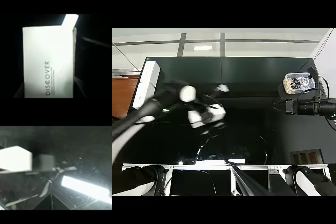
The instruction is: Fold the box and place the chain.
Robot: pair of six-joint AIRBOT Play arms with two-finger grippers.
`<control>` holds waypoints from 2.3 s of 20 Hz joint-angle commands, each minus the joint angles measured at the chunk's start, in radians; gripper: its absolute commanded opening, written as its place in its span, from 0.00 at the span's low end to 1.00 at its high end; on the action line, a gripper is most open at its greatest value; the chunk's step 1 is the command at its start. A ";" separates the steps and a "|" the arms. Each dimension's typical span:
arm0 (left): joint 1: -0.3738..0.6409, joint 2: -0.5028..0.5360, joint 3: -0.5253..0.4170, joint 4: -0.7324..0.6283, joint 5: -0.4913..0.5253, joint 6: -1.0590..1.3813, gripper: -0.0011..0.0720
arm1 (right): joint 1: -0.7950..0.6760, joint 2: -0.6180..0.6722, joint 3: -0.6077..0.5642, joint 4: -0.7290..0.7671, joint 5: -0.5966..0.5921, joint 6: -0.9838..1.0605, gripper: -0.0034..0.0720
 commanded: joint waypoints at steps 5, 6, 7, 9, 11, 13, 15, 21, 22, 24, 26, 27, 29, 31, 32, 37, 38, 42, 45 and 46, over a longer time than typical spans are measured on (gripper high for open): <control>0.678 0.336 -0.343 0.160 -0.173 -0.237 0.40 | 0.000 0.001 0.000 0.000 0.002 0.000 0.07; 0.783 0.358 -0.375 0.159 -0.169 -0.237 0.40 | 0.000 0.001 0.000 0.000 0.000 0.000 0.07; 0.878 0.367 -0.394 0.158 -0.162 -0.237 0.40 | 0.000 0.001 0.000 0.001 -0.002 0.000 0.07; 1.021 0.366 -0.401 0.155 -0.125 -0.237 0.40 | 0.000 0.001 0.000 0.001 -0.008 0.000 0.07; 1.101 0.366 -0.401 0.137 -0.056 -0.231 0.40 | 0.000 0.001 0.000 0.001 -0.011 0.001 0.07; 1.128 0.362 -0.401 0.112 0.004 -0.117 0.40 | 0.000 0.001 0.000 0.001 -0.013 0.003 0.07; 1.128 0.359 -0.401 0.086 0.088 -0.040 0.40 | 0.000 0.001 0.000 0.001 -0.014 0.016 0.07; 1.124 0.302 -0.401 0.011 0.275 0.049 0.40 | 0.001 0.001 0.000 0.001 -0.034 0.074 0.07; 1.124 0.284 -0.401 0.007 0.291 0.062 0.40 | 0.001 0.001 0.000 0.001 -0.037 0.086 0.07; 1.124 0.250 -0.401 -0.030 0.314 0.150 0.41 | 0.001 0.001 0.000 0.001 -0.037 0.097 0.07; 1.124 0.240 -0.401 -0.035 0.375 0.158 0.42 | 0.003 0.001 0.000 0.001 -0.035 0.109 0.07; 1.124 0.241 -0.399 -0.039 0.407 0.154 0.42 | 0.009 0.001 0.000 0.001 -0.035 0.116 0.07; 1.122 0.242 -0.383 -0.045 0.410 0.150 0.93 | 0.023 0.001 0.000 0.001 -0.035 0.117 0.07; 1.106 0.249 -0.348 -0.067 0.393 0.113 0.99 | 0.030 0.001 0.000 0.001 -0.036 0.116 0.07; 1.089 0.258 -0.321 -0.074 0.372 0.100 0.99 | 0.031 0.001 0.000 0.001 -0.037 0.116 0.07; 0.938 0.335 -0.115 -0.150 0.261 0.074 0.91 | 0.031 0.021 0.098 -0.063 0.046 0.071 0.07; 0.909 0.355 -0.079 -0.180 0.236 0.039 0.53 | 0.031 0.045 0.132 -0.140 0.055 0.092 0.07; 0.817 0.462 -0.095 -0.414 0.084 -0.008 0.05 | 0.034 0.190 0.131 -0.355 -0.043 0.158 0.07; 0.717 0.662 -0.325 -0.480 0.165 -0.001 0.05 | 0.034 0.312 -0.001 -0.311 -0.262 -0.073 0.07; 0.691 0.744 -0.437 -0.474 0.245 -0.002 0.05 | 0.034 0.328 -0.060 -0.294 -0.349 -0.083 0.07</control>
